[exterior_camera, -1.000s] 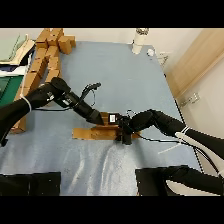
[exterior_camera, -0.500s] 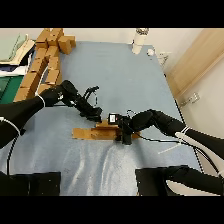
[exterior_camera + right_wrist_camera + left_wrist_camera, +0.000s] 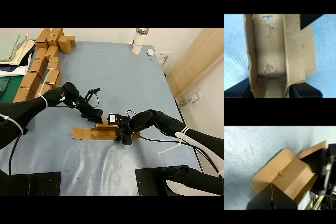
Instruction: Fold the box.
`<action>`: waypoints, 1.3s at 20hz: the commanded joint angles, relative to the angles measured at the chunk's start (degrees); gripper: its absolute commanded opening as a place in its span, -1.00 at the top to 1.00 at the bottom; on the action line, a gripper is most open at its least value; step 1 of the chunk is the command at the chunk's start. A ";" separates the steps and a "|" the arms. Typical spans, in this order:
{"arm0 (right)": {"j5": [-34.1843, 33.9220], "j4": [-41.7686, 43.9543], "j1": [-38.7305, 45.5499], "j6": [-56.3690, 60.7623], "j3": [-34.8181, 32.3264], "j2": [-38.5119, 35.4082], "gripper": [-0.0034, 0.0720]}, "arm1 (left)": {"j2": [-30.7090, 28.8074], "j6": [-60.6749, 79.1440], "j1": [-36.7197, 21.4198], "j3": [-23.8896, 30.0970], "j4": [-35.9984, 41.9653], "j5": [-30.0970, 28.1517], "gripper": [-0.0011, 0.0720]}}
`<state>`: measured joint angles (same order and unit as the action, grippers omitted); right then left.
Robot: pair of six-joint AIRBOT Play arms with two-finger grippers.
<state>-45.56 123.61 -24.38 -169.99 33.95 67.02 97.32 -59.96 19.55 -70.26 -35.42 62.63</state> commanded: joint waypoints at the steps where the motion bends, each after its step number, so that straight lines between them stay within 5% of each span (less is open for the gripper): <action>1: 0.07 0.00 -0.02 0.04 0.00 0.04 -0.40 | -4.26 6.25 -1.46 0.76 0.48 -0.26 0.96; 11: 0.07 0.00 -0.02 0.04 0.00 0.04 -0.40 | -29.51 38.84 -6.38 17.46 -4.96 -0.79 0.96; 16: 0.07 0.00 -0.02 0.04 0.00 0.04 -0.40 | -33.73 59.19 -6.03 24.28 -5.60 -5.51 0.93; 17: 0.07 0.00 -0.02 0.04 0.00 0.04 -0.40 | -33.51 61.83 -6.27 26.16 -5.20 -6.93 0.26; 18: 0.09 -0.02 -0.02 0.04 0.00 0.04 -0.40 | -33.09 64.35 -6.36 28.13 -3.65 -9.11 -0.69; 19: 0.07 0.00 -0.02 0.04 0.00 0.04 -0.40 | -32.57 67.01 -6.36 30.14 -1.64 -11.04 -0.86; 26: 0.07 0.00 -0.02 0.04 0.00 0.04 -0.40 | -26.21 71.17 -1.70 33.18 2.27 -17.35 -0.86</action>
<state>-45.52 123.59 -24.40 -169.97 33.95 67.02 68.86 8.80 16.03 -37.95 -35.07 48.62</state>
